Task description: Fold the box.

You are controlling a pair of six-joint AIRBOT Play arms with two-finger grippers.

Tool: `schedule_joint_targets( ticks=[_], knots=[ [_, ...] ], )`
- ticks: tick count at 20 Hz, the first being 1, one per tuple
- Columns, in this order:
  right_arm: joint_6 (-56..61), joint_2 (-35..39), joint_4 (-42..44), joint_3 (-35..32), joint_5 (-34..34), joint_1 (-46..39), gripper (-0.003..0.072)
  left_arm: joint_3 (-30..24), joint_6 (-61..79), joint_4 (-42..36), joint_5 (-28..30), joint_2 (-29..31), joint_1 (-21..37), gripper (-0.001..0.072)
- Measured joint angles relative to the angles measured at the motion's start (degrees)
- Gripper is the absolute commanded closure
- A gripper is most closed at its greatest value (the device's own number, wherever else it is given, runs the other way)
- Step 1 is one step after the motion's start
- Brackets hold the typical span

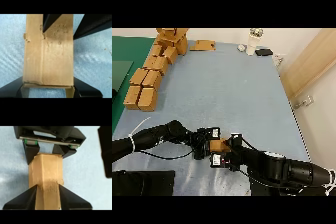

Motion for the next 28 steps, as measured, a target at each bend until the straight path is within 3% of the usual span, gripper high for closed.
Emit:
schedule_joint_targets(
  ticks=[2,9,10,11,28],
  knots=[
    [0.0,0.0,-0.5,0.0,-0.4,0.0,0.0406,0.0,0.0,-0.1,0.0,0.0,0.0,0.0211],
    [0.0,0.0,-1.6,0.0,-1.1,1.4,0.0427,0.0,0.3,0.1,0.1,0.0,0.0,0.0211],
    [0.0,0.0,-1.5,0.0,-1.1,1.8,0.0531,0.0,0.3,0.2,0.1,0.0,0.0,0.0211],
    [0.0,0.0,-1.4,0.0,-1.2,2.2,0.0546,0.0,0.3,0.2,0.0,0.0,0.0,0.0211],
    [0.0,2.2,-1.0,0.1,-1.5,3.2,0.0541,0.0,0.3,0.1,0.0,0.0,0.0,0.0211]
  ],
)
